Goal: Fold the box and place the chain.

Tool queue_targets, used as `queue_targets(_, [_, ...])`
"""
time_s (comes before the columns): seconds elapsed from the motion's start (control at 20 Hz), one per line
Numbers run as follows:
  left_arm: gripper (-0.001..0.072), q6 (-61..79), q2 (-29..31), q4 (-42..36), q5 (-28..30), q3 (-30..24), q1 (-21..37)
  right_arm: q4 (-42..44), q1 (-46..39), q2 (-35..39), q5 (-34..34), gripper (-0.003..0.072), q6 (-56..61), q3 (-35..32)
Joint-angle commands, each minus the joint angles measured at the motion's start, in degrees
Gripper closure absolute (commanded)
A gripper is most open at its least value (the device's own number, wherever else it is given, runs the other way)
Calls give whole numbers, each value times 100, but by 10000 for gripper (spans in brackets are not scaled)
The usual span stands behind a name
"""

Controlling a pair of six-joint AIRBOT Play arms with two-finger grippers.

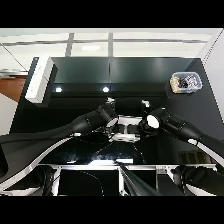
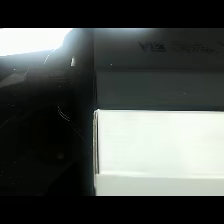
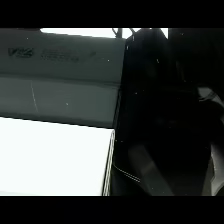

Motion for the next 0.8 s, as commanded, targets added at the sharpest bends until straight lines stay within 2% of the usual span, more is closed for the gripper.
queue_targets(0.0, [678,0,-4,0,9,-2,-2,11,7,-13,-111,640,22,4])
queue_targets(0.25, [678,0,-4,0,11,-2,-2,28,7,-13,-122,639,24,4])
queue_targets(0.35, [678,0,-4,0,11,-2,-2,48,7,-13,-122,539,35,4])
queue_targets(0.4, [678,0,-4,0,9,-2,-2,46,7,-13,-125,535,59,4])
queue_targets(0.55, [678,0,-4,-2,11,-2,-2,50,7,-13,-197,558,76,4])
queue_targets(0.65, [678,0,-4,-4,9,-2,-2,48,7,-13,-254,641,116,4])
queue_targets(0.75, [678,0,-4,-4,9,-2,-2,42,7,-13,-256,641,116,4])
